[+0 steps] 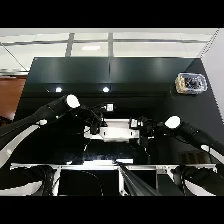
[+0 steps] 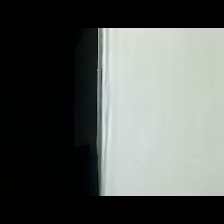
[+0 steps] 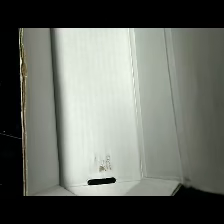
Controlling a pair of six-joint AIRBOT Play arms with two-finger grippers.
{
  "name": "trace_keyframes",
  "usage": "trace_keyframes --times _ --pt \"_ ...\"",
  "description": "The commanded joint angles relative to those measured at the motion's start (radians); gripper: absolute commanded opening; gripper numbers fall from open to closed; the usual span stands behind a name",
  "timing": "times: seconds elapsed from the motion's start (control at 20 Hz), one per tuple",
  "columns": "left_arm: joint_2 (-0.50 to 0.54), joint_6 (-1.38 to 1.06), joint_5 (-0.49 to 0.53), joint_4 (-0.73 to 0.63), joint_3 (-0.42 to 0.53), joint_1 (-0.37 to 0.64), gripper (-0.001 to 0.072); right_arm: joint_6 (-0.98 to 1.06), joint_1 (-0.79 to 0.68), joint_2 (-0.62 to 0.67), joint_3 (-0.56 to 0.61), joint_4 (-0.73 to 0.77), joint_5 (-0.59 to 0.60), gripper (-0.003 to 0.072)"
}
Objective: Fold the box and place the chain.
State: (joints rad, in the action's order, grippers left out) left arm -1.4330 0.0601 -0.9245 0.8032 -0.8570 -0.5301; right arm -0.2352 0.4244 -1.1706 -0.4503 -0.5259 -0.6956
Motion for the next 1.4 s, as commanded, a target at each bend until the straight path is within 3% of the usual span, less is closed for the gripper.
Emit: trace_keyframes --times 0.0,0.9,1.0,1.2,1.25,1.35 --pt "0.001 -0.001 0.0 0.0 -0.001 0.0 0.0026 0.003 0.0 -0.001 0.0 0.0 0.002 0.0682" --pt "0.001 -0.001 0.0 0.0 -0.001 0.0 0.0026 0.023 0.014 -0.01 -0.008 -0.029 0.002 0.0681" --pt "0.001 -0.001 0.001 0.0 -0.001 0.0 0.0026 0.023 0.016 -0.011 -0.008 -0.031 0.002 0.0421" --pt "0.003 0.0 -0.006 0.001 -0.002 0.0 0.0031 0.026 0.016 -0.011 -0.008 -0.03 0.004 0.0421" --pt "0.009 0.0 -0.023 0.001 -0.004 0.002 0.0076 0.026 0.016 -0.011 -0.008 -0.03 0.005 0.0421" --pt "0.043 0.04 -0.028 0.017 -0.005 0.002 0.0364 0.026 0.016 -0.011 -0.008 -0.03 0.005 0.0421"
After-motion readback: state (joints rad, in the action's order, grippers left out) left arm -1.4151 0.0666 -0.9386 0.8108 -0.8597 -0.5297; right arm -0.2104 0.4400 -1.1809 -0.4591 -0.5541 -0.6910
